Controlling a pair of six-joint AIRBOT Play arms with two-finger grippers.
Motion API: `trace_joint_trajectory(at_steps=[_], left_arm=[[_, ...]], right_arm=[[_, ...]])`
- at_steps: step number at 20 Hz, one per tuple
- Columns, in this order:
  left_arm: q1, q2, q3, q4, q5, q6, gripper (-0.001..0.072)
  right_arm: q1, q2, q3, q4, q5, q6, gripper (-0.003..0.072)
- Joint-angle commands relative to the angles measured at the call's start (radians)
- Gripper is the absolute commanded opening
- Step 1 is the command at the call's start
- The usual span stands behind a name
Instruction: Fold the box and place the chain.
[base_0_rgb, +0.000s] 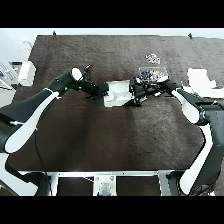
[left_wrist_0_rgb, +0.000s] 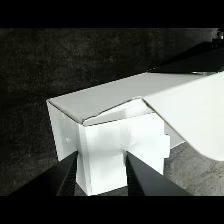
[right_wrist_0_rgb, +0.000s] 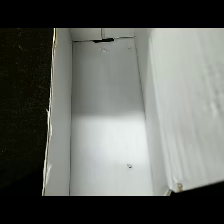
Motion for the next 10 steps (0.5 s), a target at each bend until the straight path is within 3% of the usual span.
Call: trace_joint_trajectory(at_steps=[1, 8, 10], left_arm=[[-0.019, -0.003, 0.008, 0.053, -0.008, -0.082, 0.0349], [-0.026, -0.011, 0.010, 0.074, -0.014, -0.116, 0.0349], [-0.026, -0.038, 0.047, 0.083, -0.048, -0.130, 0.0349]], right_arm=[[0.000, 0.000, 0.000, 0.000, 0.000, 0.000, 0.0572], [0.000, 0.000, 0.000, 0.000, 0.000, 0.000, 0.0572], [0.000, 0.000, 0.000, 0.000, 0.000, 0.000, 0.0572]])
